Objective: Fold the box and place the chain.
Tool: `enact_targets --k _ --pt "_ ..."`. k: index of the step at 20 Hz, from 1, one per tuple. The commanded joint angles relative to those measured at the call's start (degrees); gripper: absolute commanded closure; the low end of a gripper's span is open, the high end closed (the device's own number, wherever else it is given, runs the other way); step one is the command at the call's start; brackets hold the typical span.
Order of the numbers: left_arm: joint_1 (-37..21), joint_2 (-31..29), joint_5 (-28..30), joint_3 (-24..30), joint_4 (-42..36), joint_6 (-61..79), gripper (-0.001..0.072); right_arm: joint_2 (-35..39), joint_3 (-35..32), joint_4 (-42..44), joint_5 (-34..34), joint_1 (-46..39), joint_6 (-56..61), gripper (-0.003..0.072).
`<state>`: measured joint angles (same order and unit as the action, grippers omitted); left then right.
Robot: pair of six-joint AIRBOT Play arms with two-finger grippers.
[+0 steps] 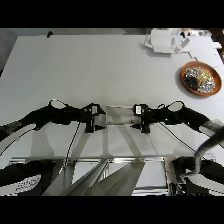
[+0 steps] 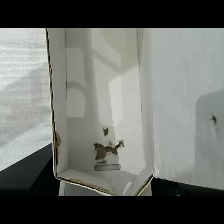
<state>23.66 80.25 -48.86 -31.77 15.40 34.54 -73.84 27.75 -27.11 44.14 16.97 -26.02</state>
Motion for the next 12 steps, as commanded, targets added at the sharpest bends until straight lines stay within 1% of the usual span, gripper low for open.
enact_targets --k 1,7,12 --pt "0.94 0.07 1.05 -0.04 -1.97 1.49 0.0 0.04 0.0 0.02 0.02 -0.02 0.04 0.0289" --pt "1.7 0.11 1.99 -0.04 -2.71 1.6 0.0002 0.04 0.0 0.02 0.02 -0.02 0.02 0.0289" --pt "3.58 1.84 2.6 -0.74 -4.39 2.4 0.0004 0.04 0.0 0.02 0.02 -0.02 0.02 0.0289"
